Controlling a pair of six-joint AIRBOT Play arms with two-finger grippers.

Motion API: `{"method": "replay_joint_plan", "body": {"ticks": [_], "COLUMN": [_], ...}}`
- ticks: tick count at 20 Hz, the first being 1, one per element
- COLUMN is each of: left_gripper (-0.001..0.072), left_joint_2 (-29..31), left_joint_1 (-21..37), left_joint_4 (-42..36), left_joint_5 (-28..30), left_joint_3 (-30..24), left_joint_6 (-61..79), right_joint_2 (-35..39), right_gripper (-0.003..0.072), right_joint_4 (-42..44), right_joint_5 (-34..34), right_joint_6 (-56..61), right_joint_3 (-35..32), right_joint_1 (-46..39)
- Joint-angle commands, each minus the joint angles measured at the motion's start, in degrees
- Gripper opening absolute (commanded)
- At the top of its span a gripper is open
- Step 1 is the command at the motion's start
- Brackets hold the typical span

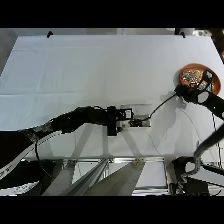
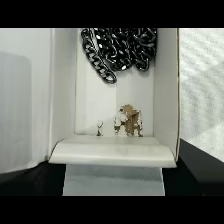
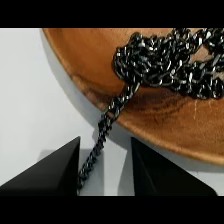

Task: Fold the box and place the chain.

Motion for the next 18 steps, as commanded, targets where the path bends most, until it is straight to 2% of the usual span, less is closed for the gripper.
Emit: {"method": "replay_joint_plan", "body": {"ticks": [1, 2, 3, 8, 13, 18], "left_gripper": [0.0255, 0.0255, 0.0255, 0.0255, 0.0255, 0.0255], "left_joint_2": [0.02, 0.02, 0.02, 0.02, 0.02, 0.02], "left_joint_1": [0.02, 0.02, 0.02, 0.02, 0.04, 0.02], "left_joint_4": [0.00, 0.00, 0.00, 0.00, 0.00, 0.00], "left_joint_5": [0.02, 0.00, 0.00, 0.02, 0.02, 0.00], "left_joint_3": [0.04, 0.04, 0.04, 0.04, 0.04, 0.04], "left_joint_6": [0.02, 0.02, 0.02, 0.02, 0.02, 0.02], "right_joint_2": [-1.73, -1.73, -1.70, 2.34, 21.55, 38.60], "right_gripper": [0.0217, 0.0097, 0.0019, 0.0016, 0.0016, 0.0016], "right_joint_4": [0.76, 0.74, 0.74, 0.72, 0.85, 3.80], "right_joint_5": [-3.39, -3.41, -3.26, 0.83, 14.95, 32.30], "right_joint_6": [0.13, 0.11, 0.07, -0.17, -12.72, -16.00], "right_joint_3": [0.26, 0.26, 0.26, 0.26, 0.24, 0.26], "right_joint_1": [-0.04, -0.04, -0.02, -0.04, -0.04, -0.04]}}
